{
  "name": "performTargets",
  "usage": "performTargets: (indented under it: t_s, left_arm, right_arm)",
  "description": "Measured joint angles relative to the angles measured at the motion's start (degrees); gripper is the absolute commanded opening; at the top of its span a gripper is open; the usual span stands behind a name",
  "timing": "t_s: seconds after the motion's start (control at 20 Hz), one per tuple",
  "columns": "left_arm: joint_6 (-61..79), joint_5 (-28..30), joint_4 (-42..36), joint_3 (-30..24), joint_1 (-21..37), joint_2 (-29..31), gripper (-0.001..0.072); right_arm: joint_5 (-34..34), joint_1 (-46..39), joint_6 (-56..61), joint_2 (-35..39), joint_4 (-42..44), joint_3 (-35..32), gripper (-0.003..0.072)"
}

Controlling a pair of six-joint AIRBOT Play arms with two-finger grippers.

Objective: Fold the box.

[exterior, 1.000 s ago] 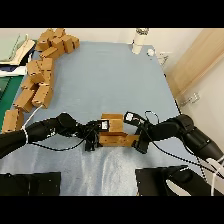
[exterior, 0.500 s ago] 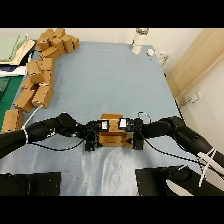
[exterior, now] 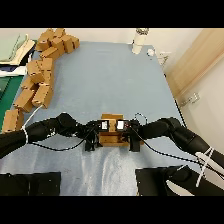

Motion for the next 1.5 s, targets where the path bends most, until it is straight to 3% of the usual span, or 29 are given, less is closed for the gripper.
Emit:
performTargets:
  t_s: [0.1,0.15,0.2,0.25,0.4,0.5,0.9,0.95,1.0,1.15,1.25,1.3,1.35,1.5]
  left_arm:
    - [0.0,0.0,0.0,0.0,0.0,0.0,0.0449]
    - [0.0,0.0,0.0,0.0,0.0,0.0,0.0450]
    - [0.0,0.0,0.0,0.0,0.0,0.0,0.0449]
    - [0.0,0.0,0.0,0.0,0.0,0.0,0.0449]
    - [0.0,0.0,0.0,0.0,0.0,0.0,0.0449]
    - [0.0,0.0,0.0,0.0,0.0,0.0,0.0450]
    - [0.0,0.0,0.0,0.0,0.0,0.0,0.0449]
    - [0.0,0.0,0.0,0.0,0.0,0.0,0.0449]
    - [-0.1,0.0,-0.1,0.0,0.0,0.0,0.0449]
    - [-0.1,0.0,-0.2,0.0,0.0,0.0,0.0450]
    - [-0.1,0.0,-0.1,0.0,0.0,0.0,0.0449]
    - [-0.1,0.0,-0.1,0.0,0.0,0.0,0.0449]
    - [-0.1,0.0,-0.1,0.0,0.0,0.0,0.0450]
    - [0.0,0.0,-0.1,0.0,0.0,0.0,0.0450]
  right_arm:
    - [1.2,0.9,-0.1,-1.1,0.1,0.0,0.0163]
    - [1.9,1.3,-0.2,-1.6,0.2,0.0,0.0213]
    - [2.5,1.7,-0.4,-2.1,0.3,0.0,0.0371]
    - [3.1,2.1,-0.5,-2.6,0.5,0.0,0.0465]
    - [4.0,2.7,-0.8,-3.6,0.7,0.0,0.0467]
    - [4.3,2.9,-1.0,-4.0,0.7,0.0,0.0514]
    - [4.3,3.1,0.1,-3.6,-0.4,0.1,0.0499]
    - [3.8,3.1,1.8,-3.1,-1.6,0.3,0.0446]
    - [2.8,3.1,4.5,-2.4,-3.8,0.7,0.0311]
    - [-2.4,3.1,16.0,0.5,-12.8,2.2,0.0281]
    - [-6.7,3.1,25.7,3.1,-19.5,3.2,0.0073]
    - [-9.0,3.1,31.0,4.6,-23.1,3.6,0.0072]
    - [-11.0,3.1,36.3,6.1,-26.4,3.8,0.0006]
    - [-16.6,2.2,56.1,9.9,-37.6,4.4,0.0007]
